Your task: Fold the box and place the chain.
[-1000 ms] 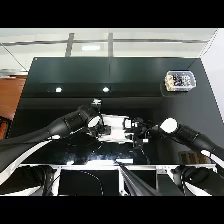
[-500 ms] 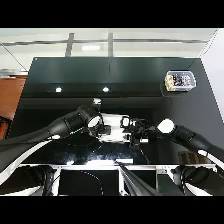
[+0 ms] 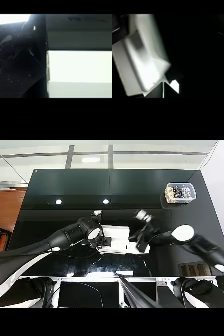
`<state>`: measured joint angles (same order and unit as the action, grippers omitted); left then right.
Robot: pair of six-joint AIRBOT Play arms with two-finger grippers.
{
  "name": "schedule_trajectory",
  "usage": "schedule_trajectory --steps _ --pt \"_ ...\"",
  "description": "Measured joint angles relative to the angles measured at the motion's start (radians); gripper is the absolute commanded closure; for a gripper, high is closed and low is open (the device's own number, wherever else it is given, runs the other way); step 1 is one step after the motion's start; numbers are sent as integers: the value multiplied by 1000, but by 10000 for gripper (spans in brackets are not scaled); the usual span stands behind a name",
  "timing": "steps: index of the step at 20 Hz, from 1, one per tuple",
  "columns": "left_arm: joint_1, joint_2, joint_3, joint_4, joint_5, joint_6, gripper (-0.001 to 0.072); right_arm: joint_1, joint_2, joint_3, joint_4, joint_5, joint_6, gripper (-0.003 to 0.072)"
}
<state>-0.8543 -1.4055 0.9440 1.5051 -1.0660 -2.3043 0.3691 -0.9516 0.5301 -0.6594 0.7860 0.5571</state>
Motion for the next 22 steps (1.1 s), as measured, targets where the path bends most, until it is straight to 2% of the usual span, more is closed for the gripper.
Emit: schedule_trajectory --steps 4,6,8,11,16,17,18,19,20,22 --pt "0 0 0 0 0 0 680 -352 82 -17 -112 114 383 673" --pt "0 0 0 0 0 0 679 -515 69 -55 -151 164 567 672" --pt "0 0 0 0 2 0 680 -599 19 -90 -165 240 662 672" --pt "0 0 0 0 8 0 680 -598 -88 -132 -151 317 685 672" --pt "0 0 0 0 9 1 680 -421 -271 -148 92 317 552 669" --pt "0 0 0 0 10 1 679 -383 -292 -141 124 305 535 643" --pt "0 0 0 0 10 1 679 -347 -309 -126 147 301 518 483" --pt "0 0 0 0 10 1 680 -320 -320 -108 164 303 502 259" --pt "0 0 0 0 10 1 679 -299 -328 -83 181 325 484 66" --pt "0 0 0 0 11 1 679 -272 -339 -32 192 354 460 65"
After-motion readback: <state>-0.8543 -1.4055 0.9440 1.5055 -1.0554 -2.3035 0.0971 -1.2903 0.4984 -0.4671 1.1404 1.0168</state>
